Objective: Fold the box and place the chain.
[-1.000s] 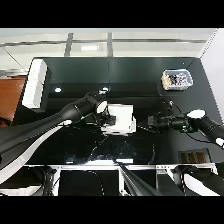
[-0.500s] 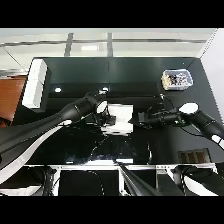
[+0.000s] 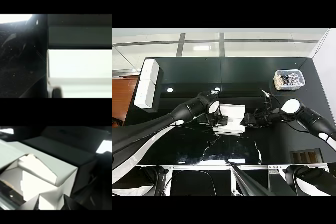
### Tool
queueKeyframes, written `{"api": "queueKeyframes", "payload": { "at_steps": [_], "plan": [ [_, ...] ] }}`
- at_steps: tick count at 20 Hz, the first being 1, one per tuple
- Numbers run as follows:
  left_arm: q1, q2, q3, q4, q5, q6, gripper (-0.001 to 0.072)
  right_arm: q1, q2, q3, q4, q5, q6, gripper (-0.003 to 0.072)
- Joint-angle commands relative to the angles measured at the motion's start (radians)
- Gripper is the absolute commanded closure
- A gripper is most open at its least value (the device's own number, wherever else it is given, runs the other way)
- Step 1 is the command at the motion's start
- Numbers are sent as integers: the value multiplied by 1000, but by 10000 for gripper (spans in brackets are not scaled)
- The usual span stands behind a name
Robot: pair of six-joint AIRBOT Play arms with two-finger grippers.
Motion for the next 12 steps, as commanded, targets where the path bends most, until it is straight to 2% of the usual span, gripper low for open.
{"api": "queueKeyframes", "payload": {
  "at_steps": [1, 3, 4, 12],
  "plan": [
    [0, -1, 1, 0, 1, 0, 687, 52, -36, 53, -129, -12, 122, 346],
    [0, -1, 1, 0, 1, 0, 687, 81, -79, 90, -146, -4, 162, 355],
    [0, -1, 1, 0, 1, 0, 687, 95, -97, 108, -166, 0, 184, 437],
    [0, -1, 1, 0, 3, 0, 687, 196, -169, 219, -437, 55, 455, 438]
  ]
}}
